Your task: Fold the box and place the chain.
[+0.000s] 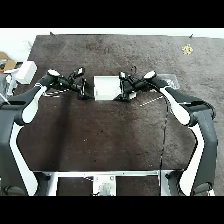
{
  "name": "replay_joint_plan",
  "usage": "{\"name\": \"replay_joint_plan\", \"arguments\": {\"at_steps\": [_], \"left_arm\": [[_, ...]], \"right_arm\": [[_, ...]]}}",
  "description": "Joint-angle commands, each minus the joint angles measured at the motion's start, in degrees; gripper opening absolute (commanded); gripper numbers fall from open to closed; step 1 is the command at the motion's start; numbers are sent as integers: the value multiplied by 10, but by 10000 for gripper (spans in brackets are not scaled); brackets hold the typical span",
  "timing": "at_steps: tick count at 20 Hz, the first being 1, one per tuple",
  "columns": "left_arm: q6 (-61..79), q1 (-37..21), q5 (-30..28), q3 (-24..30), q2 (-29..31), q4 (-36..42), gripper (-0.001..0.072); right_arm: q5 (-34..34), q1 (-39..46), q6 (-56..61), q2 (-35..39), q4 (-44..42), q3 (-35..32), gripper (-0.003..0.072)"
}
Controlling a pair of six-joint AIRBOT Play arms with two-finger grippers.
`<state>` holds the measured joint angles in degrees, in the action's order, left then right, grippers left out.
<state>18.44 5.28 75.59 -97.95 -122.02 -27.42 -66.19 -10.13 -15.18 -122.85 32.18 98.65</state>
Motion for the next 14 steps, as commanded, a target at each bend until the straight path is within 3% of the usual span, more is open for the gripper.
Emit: {"name": "replay_joint_plan", "arguments": {"at_steps": [1,14], "left_arm": [[0,0,16,-1,0,9,720],[31,27,-21,2,-26,32,719]], "right_arm": [[0,0,0,0,0,0,446],[0,0,0,0,0,0,446]]}}
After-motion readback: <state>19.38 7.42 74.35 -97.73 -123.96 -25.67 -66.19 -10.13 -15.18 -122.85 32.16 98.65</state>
